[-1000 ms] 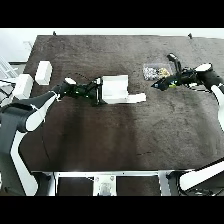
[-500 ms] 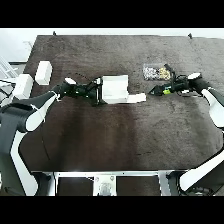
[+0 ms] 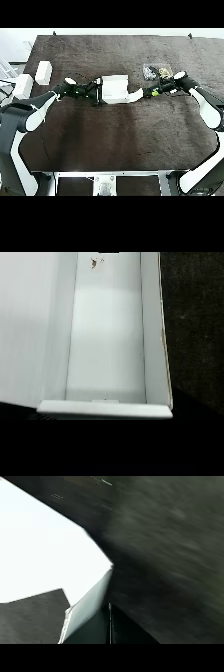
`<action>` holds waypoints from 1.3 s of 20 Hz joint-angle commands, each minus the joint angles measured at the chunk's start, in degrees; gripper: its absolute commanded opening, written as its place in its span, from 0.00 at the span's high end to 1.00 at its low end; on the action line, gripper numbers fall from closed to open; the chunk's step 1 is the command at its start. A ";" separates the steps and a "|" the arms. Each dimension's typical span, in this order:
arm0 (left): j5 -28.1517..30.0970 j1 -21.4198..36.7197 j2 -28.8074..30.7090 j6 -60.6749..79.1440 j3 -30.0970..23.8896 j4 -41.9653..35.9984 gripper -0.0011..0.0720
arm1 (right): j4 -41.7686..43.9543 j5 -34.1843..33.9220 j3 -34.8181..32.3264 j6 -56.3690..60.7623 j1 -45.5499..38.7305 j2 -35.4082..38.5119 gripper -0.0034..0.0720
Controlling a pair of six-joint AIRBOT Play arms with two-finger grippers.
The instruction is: Fold the box and place the chain.
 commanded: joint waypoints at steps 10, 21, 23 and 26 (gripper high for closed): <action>0.00 -0.02 0.02 0.00 0.00 0.02 0.26 | 2.16 0.26 -0.24 5.20 4.17 3.78 0.36; 0.00 -0.02 0.02 0.00 0.00 0.02 0.26 | 1.81 0.22 1.60 6.80 7.04 3.78 0.36; 0.02 -0.02 0.00 0.00 0.00 0.02 0.26 | 1.60 0.22 1.66 7.21 7.72 3.78 0.36; 0.00 -0.02 0.02 0.00 0.00 0.02 0.26 | 1.42 -0.59 1.97 8.55 8.76 3.78 0.37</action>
